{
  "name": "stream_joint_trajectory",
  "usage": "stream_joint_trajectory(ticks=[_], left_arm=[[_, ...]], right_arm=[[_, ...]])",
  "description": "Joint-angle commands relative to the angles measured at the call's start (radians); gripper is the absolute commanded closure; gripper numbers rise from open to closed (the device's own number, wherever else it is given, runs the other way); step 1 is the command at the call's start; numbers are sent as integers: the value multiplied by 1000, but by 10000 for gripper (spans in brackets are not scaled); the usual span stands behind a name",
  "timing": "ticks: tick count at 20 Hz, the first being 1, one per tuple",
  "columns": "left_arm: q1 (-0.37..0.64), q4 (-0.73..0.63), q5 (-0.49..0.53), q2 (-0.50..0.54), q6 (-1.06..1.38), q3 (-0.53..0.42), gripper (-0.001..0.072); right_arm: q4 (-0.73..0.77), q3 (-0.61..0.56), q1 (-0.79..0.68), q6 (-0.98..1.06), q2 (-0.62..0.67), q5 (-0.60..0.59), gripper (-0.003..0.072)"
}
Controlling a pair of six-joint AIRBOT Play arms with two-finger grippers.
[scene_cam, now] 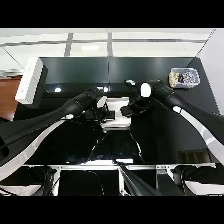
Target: Fold the box and place the chain.
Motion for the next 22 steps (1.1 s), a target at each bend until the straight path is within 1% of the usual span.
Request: stream_joint_trajectory(ticks=[1,4,7,9,11,13,14,15,16,17,22], left_arm=[[1,2,5,-1,3,0,683],[1,2,8,-1,3,0,683],[1,2,10,-1,3,0,683],[1,2,10,-1,3,0,683],[1,2,10,-1,3,0,683],[1,2,10,-1,3,0,683],[1,2,10,-1,3,0,683],[1,2,10,-1,3,0,683],[1,2,10,-1,3,0,683],[1,2,10,-1,3,0,683],[1,2,10,-1,3,0,683]], right_arm=[[-238,61,81,256,-3,52,386],[-238,63,85,331,-7,63,387],[-231,63,85,342,-20,100,387],[-192,63,85,341,-36,112,390],[-148,63,85,340,-55,109,391],[-145,63,85,340,-65,97,398],[-146,63,85,335,-66,92,514],[-146,63,85,333,-67,85,514],[-146,64,85,331,-67,80,576],[-146,64,85,325,-67,76,675],[-146,66,84,318,-67,84,671]])
